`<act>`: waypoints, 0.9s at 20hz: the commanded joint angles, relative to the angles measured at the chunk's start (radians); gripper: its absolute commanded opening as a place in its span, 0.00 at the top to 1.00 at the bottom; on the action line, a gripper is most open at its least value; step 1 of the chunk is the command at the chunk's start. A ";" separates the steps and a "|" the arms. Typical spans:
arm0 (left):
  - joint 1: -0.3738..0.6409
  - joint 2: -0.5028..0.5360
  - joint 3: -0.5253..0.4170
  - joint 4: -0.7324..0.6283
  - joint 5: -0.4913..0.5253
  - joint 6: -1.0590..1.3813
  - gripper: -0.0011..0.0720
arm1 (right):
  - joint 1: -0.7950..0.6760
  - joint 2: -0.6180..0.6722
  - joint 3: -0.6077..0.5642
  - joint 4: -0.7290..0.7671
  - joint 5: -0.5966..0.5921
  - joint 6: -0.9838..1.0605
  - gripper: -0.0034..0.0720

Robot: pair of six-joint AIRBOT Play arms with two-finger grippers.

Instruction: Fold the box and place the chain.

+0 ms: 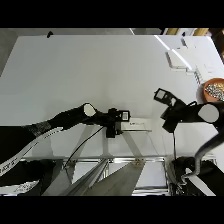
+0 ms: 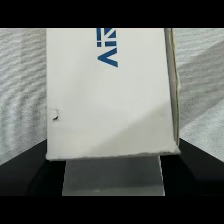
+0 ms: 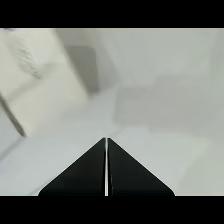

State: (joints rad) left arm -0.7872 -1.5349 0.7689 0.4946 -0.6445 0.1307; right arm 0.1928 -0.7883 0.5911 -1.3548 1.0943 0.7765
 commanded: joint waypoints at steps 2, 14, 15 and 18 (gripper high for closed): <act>0.000 0.001 0.000 0.000 -0.005 0.000 0.81 | -0.220 0.015 0.002 -0.063 0.042 0.121 0.94; 0.155 0.229 0.000 0.372 0.019 -0.541 0.82 | -0.270 0.015 0.002 -0.059 0.043 0.121 0.94; 0.215 0.278 0.000 0.444 0.021 -0.666 0.91 | -0.270 0.015 0.002 -0.059 0.042 0.121 0.94; 0.443 0.424 0.000 0.632 0.003 -0.956 0.98 | -0.270 0.015 0.002 -0.059 0.042 0.121 0.94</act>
State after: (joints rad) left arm -0.5152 -1.2354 0.7681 0.9127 -0.6346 -0.4915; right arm -0.0761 -0.7738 0.5922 -1.4139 1.1362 0.8967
